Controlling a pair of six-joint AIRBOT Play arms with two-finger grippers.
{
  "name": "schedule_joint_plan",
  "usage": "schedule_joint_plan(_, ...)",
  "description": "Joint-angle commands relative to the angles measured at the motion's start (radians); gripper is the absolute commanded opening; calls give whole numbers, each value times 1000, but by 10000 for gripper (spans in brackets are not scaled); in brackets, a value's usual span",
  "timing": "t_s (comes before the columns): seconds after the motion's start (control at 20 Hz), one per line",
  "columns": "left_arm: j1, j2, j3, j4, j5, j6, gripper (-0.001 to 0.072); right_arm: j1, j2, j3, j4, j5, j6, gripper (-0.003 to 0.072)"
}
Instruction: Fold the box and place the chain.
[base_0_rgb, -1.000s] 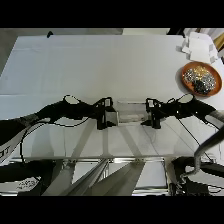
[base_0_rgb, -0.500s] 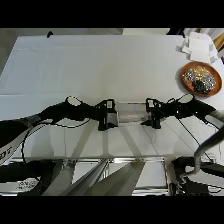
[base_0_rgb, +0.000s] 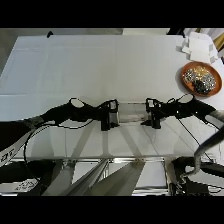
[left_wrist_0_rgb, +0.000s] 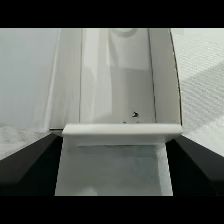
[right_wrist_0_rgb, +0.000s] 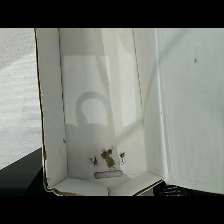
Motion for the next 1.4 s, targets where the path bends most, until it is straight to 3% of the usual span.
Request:
schedule_joint_plan(0.0,-16,-1,1,-5,43,-14,701,0,0,0,0,0,0,455)
schedule_joint_plan(0.3,-39,0,1,-3,57,-13,696,1,0,0,0,0,0,455)
schedule_joint_plan(0.35,-39,0,1,-4,57,-13,653,1,0,0,0,0,0,455)
schedule_joint_plan(0.45,-39,0,1,-4,56,-12,347,1,0,0,0,0,0,455)
schedule_joint_plan(0.5,-39,0,1,-4,57,-12,262,1,0,0,0,0,0,455)
schedule_joint_plan(1.35,-39,0,1,-4,55,-12,252,1,0,0,0,0,0,455)
